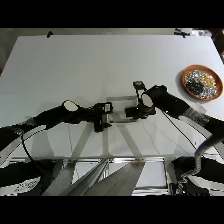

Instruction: Fold the box and place the chain.

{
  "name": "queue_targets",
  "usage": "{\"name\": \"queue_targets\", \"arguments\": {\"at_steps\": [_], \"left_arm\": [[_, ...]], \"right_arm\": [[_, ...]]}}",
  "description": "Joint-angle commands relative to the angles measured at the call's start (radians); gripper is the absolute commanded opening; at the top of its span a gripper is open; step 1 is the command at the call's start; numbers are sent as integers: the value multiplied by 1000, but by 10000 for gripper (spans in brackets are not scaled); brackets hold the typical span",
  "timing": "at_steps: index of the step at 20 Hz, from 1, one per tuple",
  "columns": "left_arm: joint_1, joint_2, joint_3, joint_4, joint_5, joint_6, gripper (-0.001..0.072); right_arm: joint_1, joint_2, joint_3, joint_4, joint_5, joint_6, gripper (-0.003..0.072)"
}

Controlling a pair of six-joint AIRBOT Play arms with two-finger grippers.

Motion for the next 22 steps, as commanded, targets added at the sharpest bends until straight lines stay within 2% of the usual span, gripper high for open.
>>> {"name": "queue_targets", "arguments": {"at_steps": [1, 7, 9, 10, 11, 13, 18, 20, 21, 22], "left_arm": [[1, 1, 0, -4, 0, 0, 152], [1, 1, 0, -4, 0, 0, 152], [1, 1, 0, -4, 0, 0, 152], [1, 1, 0, -4, 0, 0, 152], [1, 1, 0, -4, 0, 0, 152], [1, 1, 0, -4, 0, 0, 152], [1, 1, 0, -4, 0, 0, 152], [1, 1, 0, -4, 0, 0, 152], [1, 1, 0, -4, 0, 0, 152], [1, 1, 0, -4, 0, 0, 152]], "right_arm": [[2, -2, 1, 9, -10, -6, 204], [20, -47, 1, 10, -3, -6, 169], [24, -53, 1, 10, -4, -5, 133], [24, -53, 1, 9, -3, -6, 71], [24, -53, 1, 9, -3, -6, 41], [24, -53, 1, 9, -5, -6, 11], [27, -71, 1, 29, -5, -6, 21], [32, -79, 1, 42, -10, -6, 140], [33, -79, 1, 42, -11, -6, 175], [32, -79, 1, 42, -10, -6, 179]]}}
